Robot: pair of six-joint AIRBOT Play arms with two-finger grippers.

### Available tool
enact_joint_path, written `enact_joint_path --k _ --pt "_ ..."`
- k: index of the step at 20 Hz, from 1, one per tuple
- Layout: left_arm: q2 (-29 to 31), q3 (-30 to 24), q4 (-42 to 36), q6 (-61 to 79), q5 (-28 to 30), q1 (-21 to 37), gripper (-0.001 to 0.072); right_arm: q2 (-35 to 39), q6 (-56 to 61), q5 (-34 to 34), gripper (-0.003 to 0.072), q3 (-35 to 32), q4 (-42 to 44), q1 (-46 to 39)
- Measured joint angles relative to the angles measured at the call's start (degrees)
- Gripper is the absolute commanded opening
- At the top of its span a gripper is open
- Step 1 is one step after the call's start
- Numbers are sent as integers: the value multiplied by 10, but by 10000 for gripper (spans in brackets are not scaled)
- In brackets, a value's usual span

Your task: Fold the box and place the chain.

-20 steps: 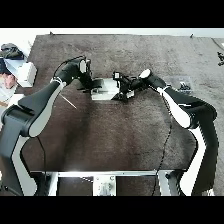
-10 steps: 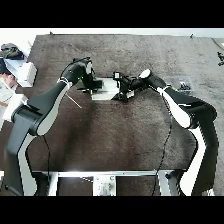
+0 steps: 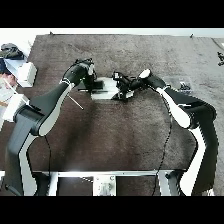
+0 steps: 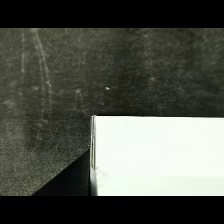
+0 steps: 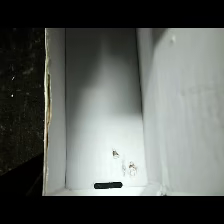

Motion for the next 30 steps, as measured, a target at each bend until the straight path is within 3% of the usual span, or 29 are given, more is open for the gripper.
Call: enact_joint_path --k 3,5,9,11,12,18,24,27,30 --pt "0 0 2 -2 0 0 13 0 0 0 274 0 0 0" --pt "0 0 5 -2 0 0 268 0 0 0 274 0 0 0" --pt "2 0 -4 16 -4 1 275 0 0 0 274 0 -1 0" --pt "3 3 -7 48 -10 0 577 0 0 0 274 0 -2 0" --pt "4 7 -7 75 -16 1 621 0 0 0 274 0 -2 0" --pt "36 24 -15 185 -51 1 621 0 0 0 275 0 -2 0" --pt "104 15 -22 253 -26 8 620 0 0 1 274 0 -2 0" --pt "160 -45 -40 284 35 23 621 0 0 1 274 0 -2 0" --pt "214 -146 -125 366 113 65 621 0 0 1 274 0 -2 0"
